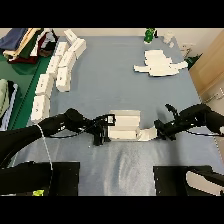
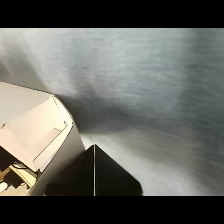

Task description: Fold the box.

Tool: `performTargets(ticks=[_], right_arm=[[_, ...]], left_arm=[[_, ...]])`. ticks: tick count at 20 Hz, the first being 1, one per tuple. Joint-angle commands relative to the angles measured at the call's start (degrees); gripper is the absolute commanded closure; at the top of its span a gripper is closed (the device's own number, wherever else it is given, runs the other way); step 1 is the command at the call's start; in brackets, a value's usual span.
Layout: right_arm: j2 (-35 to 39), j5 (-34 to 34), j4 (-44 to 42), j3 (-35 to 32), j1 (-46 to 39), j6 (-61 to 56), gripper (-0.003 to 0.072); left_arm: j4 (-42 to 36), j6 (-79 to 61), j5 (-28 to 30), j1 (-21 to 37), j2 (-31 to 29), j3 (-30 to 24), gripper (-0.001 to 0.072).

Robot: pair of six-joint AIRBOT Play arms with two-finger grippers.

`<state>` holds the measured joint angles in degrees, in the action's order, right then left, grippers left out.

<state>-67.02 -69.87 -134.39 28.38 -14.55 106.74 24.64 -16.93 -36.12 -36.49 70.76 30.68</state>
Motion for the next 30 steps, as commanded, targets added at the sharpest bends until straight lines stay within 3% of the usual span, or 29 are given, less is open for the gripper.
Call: performTargets(ticks=[1,8,10,12,14,15,21,22,24,27,30], right_arm=[[0.07,2.60,-3.80,-0.11,4.31,1.38,0.0684],[4.79,3.65,-4.57,3.02,8.50,-0.44,0.0670],[6.47,3.63,-4.55,3.10,8.50,-0.44,0.0399],[7.43,3.65,-4.50,3.10,8.50,-0.44,0.0369],[7.45,3.34,-4.48,3.10,8.66,-0.42,0.0189],[7.45,3.23,-4.48,3.10,9.09,-0.37,0.0139],[7.13,6.64,-1.14,3.19,16.39,-3.65,0.0145],[7.08,7.69,1.75,3.65,18.25,-6.91,0.0200],[7.10,9.44,8.39,5.66,22.93,-12.20,0.0242],[7.02,11.45,20.11,10.10,31.61,-26.08,0.0242],[4.92,7.65,35.10,16.04,39.65,-42.60,0.0243]], left_arm=[[0.00,0.00,0.00,0.04,0.00,-0.02,0.0238],[0.00,0.00,0.02,0.04,0.00,-0.02,0.0238],[0.00,0.00,0.02,0.04,0.00,-0.02,0.0238],[0.00,0.00,0.02,0.04,0.00,-0.02,0.0238],[0.00,0.00,0.02,0.04,0.00,-0.02,0.0238],[0.00,0.00,0.02,0.04,0.00,-0.02,0.0238],[0.00,0.00,0.04,0.04,0.00,-0.02,0.0238],[0.00,0.00,0.02,0.04,0.00,-0.02,0.0238],[0.00,0.00,0.02,0.04,0.00,-0.02,0.0238],[0.00,0.00,0.02,0.04,0.00,-0.02,0.0238],[0.00,0.00,-0.02,0.04,0.00,-0.02,0.0238]])
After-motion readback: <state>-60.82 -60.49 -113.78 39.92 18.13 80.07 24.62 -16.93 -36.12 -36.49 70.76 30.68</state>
